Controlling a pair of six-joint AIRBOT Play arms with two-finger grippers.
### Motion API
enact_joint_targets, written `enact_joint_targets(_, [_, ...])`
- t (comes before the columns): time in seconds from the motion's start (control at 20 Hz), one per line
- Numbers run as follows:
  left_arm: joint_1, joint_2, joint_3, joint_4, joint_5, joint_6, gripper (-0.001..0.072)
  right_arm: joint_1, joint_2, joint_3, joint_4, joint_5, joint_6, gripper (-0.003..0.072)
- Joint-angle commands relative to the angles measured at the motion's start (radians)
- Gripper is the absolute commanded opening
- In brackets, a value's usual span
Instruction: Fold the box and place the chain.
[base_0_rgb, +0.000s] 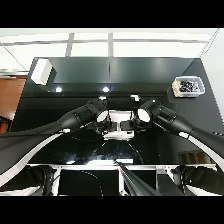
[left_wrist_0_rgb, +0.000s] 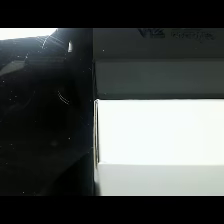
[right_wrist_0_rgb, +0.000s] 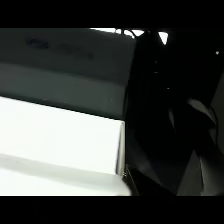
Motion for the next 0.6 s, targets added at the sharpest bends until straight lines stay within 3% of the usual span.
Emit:
enact_joint_targets(0.0, [0.001, -0.001, 0.001, 0.001, 0.000, -0.001, 0.0027, 0.009, -0.021, 0.004, -0.019, 0.010, 0.050, 0.0311])
enact_joint_targets(0.2, [0.001, -0.001, 0.001, 0.001, 0.000, -0.001, 0.0028, 0.009, -0.050, 0.004, -0.019, 0.024, 0.050, 0.0304])
enact_joint_targets(0.25, [0.001, -0.001, 0.001, 0.001, 0.000, -0.001, 0.0027, 0.009, -0.051, 0.004, -0.019, 0.024, 0.050, 0.0249])
enact_joint_targets(0.3, [0.001, -0.001, 0.001, 0.001, 0.000, -0.001, 0.0028, 0.009, -0.051, 0.004, -0.019, 0.023, 0.050, 0.0241])
enact_joint_targets(0.55, [0.001, -0.001, 0.001, 0.001, -0.001, -0.001, 0.0027, 0.009, -0.058, 0.004, -0.018, 0.008, 0.065, 0.0241])
